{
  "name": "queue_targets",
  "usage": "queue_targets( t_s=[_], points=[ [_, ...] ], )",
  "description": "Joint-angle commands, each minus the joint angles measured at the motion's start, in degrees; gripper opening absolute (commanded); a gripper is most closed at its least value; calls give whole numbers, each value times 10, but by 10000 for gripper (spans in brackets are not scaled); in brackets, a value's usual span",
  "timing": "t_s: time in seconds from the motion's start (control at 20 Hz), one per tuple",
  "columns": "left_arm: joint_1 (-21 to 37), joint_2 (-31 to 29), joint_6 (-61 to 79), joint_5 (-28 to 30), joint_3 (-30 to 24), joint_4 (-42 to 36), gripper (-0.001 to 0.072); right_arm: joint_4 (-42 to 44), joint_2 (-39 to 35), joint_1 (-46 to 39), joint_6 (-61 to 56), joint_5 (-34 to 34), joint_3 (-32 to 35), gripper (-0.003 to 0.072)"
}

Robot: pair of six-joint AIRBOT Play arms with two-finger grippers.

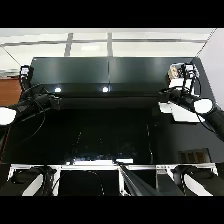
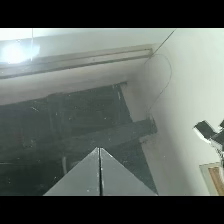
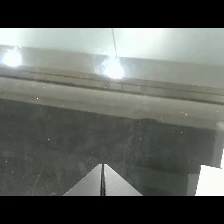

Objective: Fold the box and place the chain.

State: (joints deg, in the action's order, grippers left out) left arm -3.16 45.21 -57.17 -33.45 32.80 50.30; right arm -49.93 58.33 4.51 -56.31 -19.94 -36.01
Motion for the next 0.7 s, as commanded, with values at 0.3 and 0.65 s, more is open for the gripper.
queue_targets(
  t_s=[0.3, 0.65],
  points=[
    [0, 1, -1, 0, 0, 0, 26, 0, 0, 0, 0, 0, 0, 18],
    [-1, 15, -2, -42, 0, -3, 26, 6, 0, 0, -1, 11, 0, 18]
  ],
)
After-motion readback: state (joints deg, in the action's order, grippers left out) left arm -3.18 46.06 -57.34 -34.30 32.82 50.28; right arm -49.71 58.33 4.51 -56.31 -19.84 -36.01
